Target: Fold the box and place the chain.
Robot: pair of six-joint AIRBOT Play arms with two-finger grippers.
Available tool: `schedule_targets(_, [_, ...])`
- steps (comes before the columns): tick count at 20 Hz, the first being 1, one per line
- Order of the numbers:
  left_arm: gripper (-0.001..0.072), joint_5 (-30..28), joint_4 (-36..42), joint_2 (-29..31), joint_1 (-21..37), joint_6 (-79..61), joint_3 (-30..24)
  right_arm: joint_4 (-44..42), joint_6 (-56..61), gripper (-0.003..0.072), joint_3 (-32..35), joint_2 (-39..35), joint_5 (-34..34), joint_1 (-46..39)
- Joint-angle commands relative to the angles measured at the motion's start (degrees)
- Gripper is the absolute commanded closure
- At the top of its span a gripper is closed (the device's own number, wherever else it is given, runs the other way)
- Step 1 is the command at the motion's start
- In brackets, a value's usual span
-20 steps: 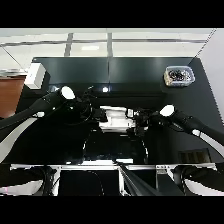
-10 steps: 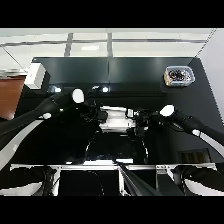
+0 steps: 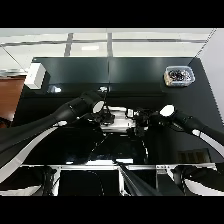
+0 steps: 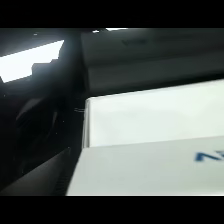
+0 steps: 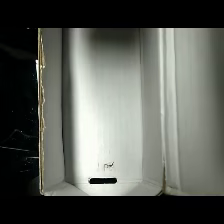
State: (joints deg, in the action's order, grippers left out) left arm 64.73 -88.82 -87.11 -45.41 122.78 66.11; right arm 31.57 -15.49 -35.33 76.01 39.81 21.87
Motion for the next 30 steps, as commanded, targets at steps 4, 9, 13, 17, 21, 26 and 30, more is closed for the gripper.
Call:
schedule_targets(4, [0.0299, 0.48, 0.50, -2.43, -0.76, 3.91, 0.35, 0.00, 0.02, 0.0285, 0.04, -0.02, 0.02, 0.04])
schedule_targets(9, [0.0376, -0.44, 0.79, -2.62, -0.55, 4.96, 1.22, 0.00, 0.04, 0.0285, 0.04, -0.02, 0.04, 0.04])
schedule_targets(13, [0.0685, -0.61, 1.05, -2.62, -0.26, 4.96, 2.29, 0.00, 0.02, 0.0285, 0.04, -0.02, 0.04, 0.04])
schedule_targets(17, [0.0435, 0.22, 1.07, -2.62, -0.26, 4.94, 2.38, 0.00, 0.02, 0.0285, 0.04, -0.02, 0.04, 0.04])
schedule_targets(21, [0.0218, 0.39, 0.90, -2.91, -0.17, 4.96, 2.38, 0.00, 0.02, 0.0285, 0.04, -0.02, 0.04, 0.04])
schedule_targets(26, [0.0224, 0.09, 0.52, -3.65, -0.15, 4.96, 2.38, 0.00, 0.02, 0.0285, 0.04, -0.02, 0.04, 0.04])
schedule_targets(30, [0.0420, 0.94, -0.28, -3.87, 0.17, 4.96, 2.38, 0.00, 0.02, 0.0285, 0.04, -0.02, 0.04, 0.04])
